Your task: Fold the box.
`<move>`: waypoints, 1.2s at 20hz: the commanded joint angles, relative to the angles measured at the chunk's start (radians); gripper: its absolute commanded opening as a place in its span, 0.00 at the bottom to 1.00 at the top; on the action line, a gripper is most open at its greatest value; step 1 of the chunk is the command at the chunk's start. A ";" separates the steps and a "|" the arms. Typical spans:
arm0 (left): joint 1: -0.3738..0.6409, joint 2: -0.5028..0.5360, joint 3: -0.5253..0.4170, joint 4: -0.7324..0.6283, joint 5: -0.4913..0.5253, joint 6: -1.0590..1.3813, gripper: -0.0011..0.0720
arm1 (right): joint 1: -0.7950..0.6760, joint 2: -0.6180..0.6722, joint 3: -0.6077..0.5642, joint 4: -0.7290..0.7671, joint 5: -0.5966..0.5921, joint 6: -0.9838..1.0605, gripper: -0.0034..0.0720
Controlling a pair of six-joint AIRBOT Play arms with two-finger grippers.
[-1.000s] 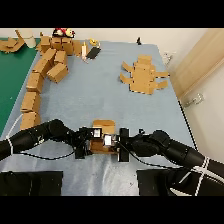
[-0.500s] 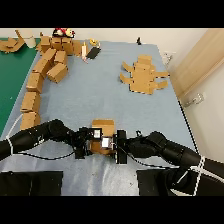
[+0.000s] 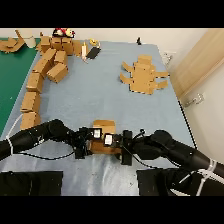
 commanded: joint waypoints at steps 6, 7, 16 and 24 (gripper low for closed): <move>-0.001 0.000 0.000 0.003 0.002 0.005 0.63 | -0.008 0.311 0.049 -0.549 -0.481 1.021 0.05; -0.001 0.000 0.000 0.003 0.001 0.005 0.63 | -0.030 0.322 0.048 -0.560 -0.541 1.117 0.05; -0.001 0.000 0.000 0.003 0.001 0.005 0.63 | -0.248 0.295 -0.174 -0.181 -0.202 1.242 0.05; -0.001 0.000 0.000 0.003 0.001 0.005 0.63 | -0.247 0.103 -0.192 0.152 0.090 1.072 0.05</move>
